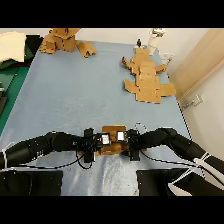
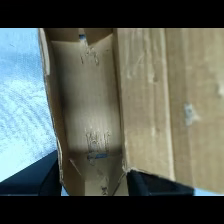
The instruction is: Fold the box.
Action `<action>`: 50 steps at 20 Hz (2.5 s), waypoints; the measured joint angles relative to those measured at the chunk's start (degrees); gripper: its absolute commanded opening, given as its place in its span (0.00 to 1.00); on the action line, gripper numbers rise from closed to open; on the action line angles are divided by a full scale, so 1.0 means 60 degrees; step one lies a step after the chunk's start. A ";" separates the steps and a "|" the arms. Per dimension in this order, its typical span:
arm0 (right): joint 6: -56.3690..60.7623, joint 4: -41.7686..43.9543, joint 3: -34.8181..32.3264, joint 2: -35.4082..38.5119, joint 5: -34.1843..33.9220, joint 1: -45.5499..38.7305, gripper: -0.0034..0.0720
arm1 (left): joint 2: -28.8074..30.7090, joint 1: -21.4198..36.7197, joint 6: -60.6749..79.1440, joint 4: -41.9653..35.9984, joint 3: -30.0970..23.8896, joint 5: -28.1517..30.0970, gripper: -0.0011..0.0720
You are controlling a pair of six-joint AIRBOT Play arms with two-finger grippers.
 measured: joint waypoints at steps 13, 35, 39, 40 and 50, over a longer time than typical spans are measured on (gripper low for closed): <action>-0.0004 -0.0004 0.0000 0.0004 0.0004 0.0000 0.63 | 0.0000 -0.0186 0.0000 -0.0273 0.0000 0.0204 0.75; -0.0011 -0.0004 0.0000 0.0004 0.0004 0.0000 0.63 | 0.3796 0.1162 -0.9690 0.6237 0.0033 -0.3340 0.03; -0.0011 0.0000 0.0000 0.0004 0.0004 0.0000 0.63 | 0.4943 0.2554 -1.3398 0.6714 -0.0404 -0.5384 0.03; -0.0011 0.0000 0.0000 0.0004 0.0004 0.0000 0.63 | 0.5016 0.2816 -1.3792 0.6451 -0.0586 -0.5577 0.03; -0.0011 0.0000 0.0000 0.0004 0.0004 0.0000 0.63 | 0.2918 0.3519 -1.2972 0.2561 -0.1381 -0.4273 0.03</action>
